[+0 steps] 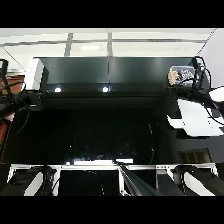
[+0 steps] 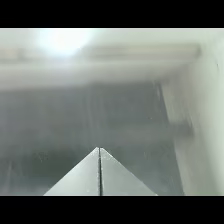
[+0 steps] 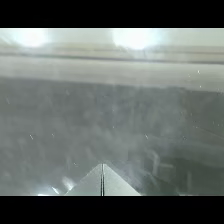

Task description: Fold the box and place the chain.

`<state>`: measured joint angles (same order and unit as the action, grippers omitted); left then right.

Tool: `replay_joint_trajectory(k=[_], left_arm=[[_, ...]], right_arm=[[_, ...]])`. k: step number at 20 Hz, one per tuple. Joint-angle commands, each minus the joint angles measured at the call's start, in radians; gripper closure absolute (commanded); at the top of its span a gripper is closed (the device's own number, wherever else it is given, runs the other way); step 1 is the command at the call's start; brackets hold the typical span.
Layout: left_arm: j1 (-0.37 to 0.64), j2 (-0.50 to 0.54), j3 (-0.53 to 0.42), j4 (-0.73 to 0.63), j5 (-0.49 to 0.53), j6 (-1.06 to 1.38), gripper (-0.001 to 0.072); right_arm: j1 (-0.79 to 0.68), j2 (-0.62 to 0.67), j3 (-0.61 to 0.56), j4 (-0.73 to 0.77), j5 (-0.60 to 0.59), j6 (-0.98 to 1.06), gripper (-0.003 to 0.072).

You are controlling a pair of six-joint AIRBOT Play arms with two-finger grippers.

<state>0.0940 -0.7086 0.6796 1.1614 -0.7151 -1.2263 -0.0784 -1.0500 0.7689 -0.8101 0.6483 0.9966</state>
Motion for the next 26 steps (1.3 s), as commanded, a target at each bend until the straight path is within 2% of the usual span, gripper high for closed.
replay_joint_trajectory(k=[1,4,6,7,8,9,12,15,17,20,21,24,26], left_arm=[[-0.001,-0.002,0.0,0.0,0.207,0.0,0.0683],[-0.001,-0.002,0.0,-0.023,0.307,-0.001,0.0682],[-0.001,-0.016,0.0,-0.106,0.303,-0.001,0.0682],[-0.001,-0.035,0.0,-0.155,0.278,-0.001,0.0634],[-0.004,-0.063,0.0,-0.192,0.224,0.0,0.0288],[-0.014,-0.093,0.0,-0.197,0.163,-0.002,0.001],[-0.017,-0.191,0.0,-0.08,-0.029,-0.001,0.0004],[0.014,-0.24,0.0,-0.038,-0.111,-0.065,0.0005],[0.023,-0.255,0.0,-0.048,-0.116,-0.066,0.0005],[0.022,-0.256,0.0,-0.054,-0.112,-0.063,0.0005],[0.023,-0.256,0.0,-0.042,-0.111,-0.064,0.0005],[0.023,-0.256,0.0,-0.041,-0.121,-0.064,0.0005],[0.023,-0.256,0.0,-0.043,-0.117,-0.064,0.0006]], right_arm=[[0.0,0.0,0.0,0.154,-0.063,0.001,0.0672],[0.005,0.0,0.0,0.182,-0.064,0.001,0.0672],[0.005,0.0,0.0,0.167,-0.048,-0.001,0.0669],[0.005,0.0,0.0,0.135,-0.043,0.0,0.0527],[0.005,0.0,0.0,0.085,-0.028,0.0,0.0148],[0.005,0.0,0.0,0.026,0.001,-0.001,-0.0032],[-0.055,0.0,0.008,-0.262,0.146,0.041,-0.0029],[-0.303,-0.006,0.031,-0.57,0.143,0.259,-0.0029],[-0.542,-0.036,0.092,-0.577,0.129,0.283,-0.0029],[-0.834,-0.152,0.223,-0.47,0.17,0.282,-0.0028],[-0.89,-0.209,0.272,-0.455,0.22,0.262,-0.0028],[-0.972,-0.465,0.519,-0.446,0.525,0.14,-0.0028],[-0.973,-0.591,0.63,-0.443,0.625,0.102,-0.0028]])
